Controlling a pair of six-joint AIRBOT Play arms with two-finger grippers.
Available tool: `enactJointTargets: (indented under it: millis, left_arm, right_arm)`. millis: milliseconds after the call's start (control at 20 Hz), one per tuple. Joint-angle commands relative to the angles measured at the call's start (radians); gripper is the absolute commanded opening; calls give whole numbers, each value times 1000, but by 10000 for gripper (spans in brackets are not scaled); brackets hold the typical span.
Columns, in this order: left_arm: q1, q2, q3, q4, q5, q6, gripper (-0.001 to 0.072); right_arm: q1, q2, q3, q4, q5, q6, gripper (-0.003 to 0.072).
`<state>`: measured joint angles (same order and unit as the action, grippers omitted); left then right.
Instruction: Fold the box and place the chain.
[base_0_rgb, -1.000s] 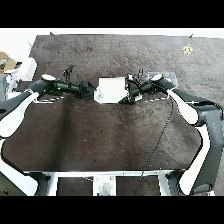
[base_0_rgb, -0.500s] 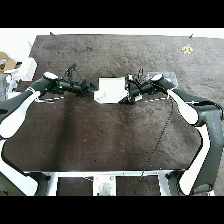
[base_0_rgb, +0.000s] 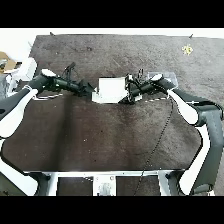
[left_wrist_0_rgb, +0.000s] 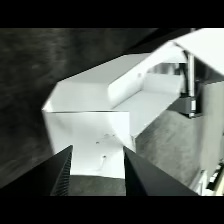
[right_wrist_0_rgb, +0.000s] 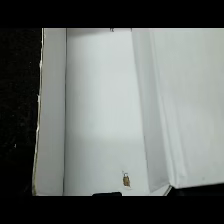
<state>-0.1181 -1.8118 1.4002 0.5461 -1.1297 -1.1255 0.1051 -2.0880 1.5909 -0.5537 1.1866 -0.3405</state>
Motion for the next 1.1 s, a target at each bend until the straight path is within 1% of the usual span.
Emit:
enactJointTargets:
  millis: [0,150,300,350,400,500,650,750,900,1050]
  left_arm:
    - [44,3,33,168,-83,-98,360]
    - [78,3,31,230,-108,-106,360]
    - [75,3,17,267,-74,-135,348]
    - [74,3,-3,267,-48,-141,205]
    - [74,3,-26,254,-23,-141,179]
    - [68,3,-68,172,15,-97,178]
    - [25,-1,-95,151,95,-97,178]
    - [3,-12,-95,124,126,-97,178]
    - [-12,-24,-95,71,147,-97,178]
    - [-12,-30,-95,28,145,-91,178]
  right_arm:
    - [0,0,0,0,0,0,590]
    - [0,0,0,0,0,0,590]
    - [0,0,0,0,0,0,590]
    - [0,0,0,0,0,0,590]
    - [0,0,0,0,0,0,590]
    - [0,0,0,0,0,0,590]
    - [0,0,0,0,0,0,590]
    - [0,0,0,0,0,0,590]
    - [0,0,0,0,0,0,590]
    - [0,0,0,0,0,0,590]
